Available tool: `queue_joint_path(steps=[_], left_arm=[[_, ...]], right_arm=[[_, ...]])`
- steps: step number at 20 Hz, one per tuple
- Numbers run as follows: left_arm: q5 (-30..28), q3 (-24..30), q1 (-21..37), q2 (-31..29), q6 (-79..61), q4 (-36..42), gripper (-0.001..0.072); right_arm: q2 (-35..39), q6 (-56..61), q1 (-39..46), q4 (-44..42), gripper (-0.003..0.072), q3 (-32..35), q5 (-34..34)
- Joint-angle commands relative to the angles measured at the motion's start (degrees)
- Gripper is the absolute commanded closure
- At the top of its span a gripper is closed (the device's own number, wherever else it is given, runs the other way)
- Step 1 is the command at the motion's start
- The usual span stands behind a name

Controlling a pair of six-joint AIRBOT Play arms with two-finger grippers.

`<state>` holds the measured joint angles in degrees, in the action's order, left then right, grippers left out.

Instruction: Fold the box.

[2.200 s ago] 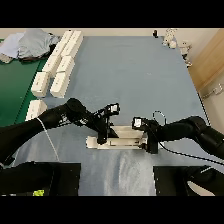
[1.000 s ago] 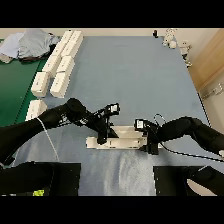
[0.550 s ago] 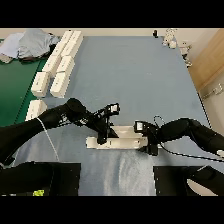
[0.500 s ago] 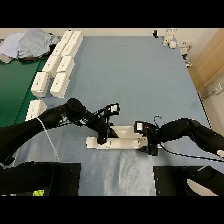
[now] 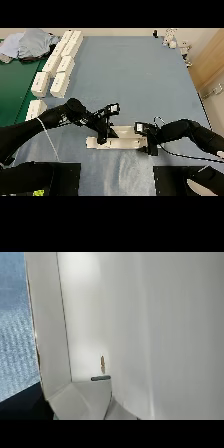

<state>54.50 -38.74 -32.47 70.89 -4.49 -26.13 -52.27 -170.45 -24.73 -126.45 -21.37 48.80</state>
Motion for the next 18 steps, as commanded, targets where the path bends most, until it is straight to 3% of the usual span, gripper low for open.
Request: queue_joint_path(steps=[1,16,18], left_arm=[[-0.04,-0.07,0.04,0.04,0.00,0.00,0.0697],[-0.02,-0.07,0.04,0.04,0.00,0.00,0.0697],[-0.02,-0.07,0.04,0.02,0.02,0.00,0.0697]], right_arm=[[1.57,-0.20,-0.04,-0.92,-0.0029,0.07,0.26],[-1.36,-1.49,-0.04,-2.36,-0.0019,1.11,-1.90],[-1.36,-1.49,-0.04,-2.38,0.0071,1.11,-1.92]])
